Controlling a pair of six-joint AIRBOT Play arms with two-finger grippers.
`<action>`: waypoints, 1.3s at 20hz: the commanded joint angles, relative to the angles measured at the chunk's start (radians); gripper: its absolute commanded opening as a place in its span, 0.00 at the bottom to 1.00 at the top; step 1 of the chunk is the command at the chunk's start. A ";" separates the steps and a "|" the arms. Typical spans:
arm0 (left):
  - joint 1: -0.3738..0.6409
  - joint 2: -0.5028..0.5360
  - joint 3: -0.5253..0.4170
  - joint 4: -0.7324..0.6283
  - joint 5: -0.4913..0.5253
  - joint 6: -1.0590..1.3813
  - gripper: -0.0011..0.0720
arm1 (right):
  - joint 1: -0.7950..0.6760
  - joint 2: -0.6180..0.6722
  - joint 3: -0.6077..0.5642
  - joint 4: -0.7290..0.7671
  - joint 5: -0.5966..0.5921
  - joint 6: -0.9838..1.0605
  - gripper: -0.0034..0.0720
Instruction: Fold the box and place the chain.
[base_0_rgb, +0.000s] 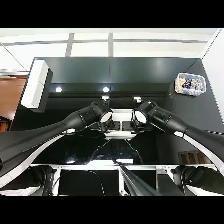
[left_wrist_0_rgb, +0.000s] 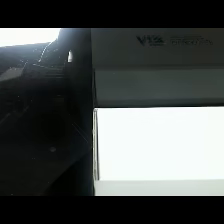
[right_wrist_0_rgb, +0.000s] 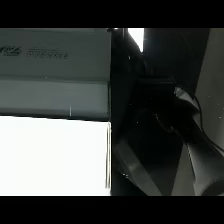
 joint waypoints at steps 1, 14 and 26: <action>0.001 -0.001 0.000 0.000 0.000 0.003 0.05 | 0.000 -0.001 0.001 0.023 -0.009 0.005 0.31; 0.001 -0.001 0.000 0.000 0.000 0.003 0.05 | 0.000 -0.001 0.000 0.021 -0.016 0.002 0.06; 0.001 -0.001 0.000 0.001 0.000 0.003 0.05 | -0.042 0.311 0.000 -0.125 0.124 -0.082 0.55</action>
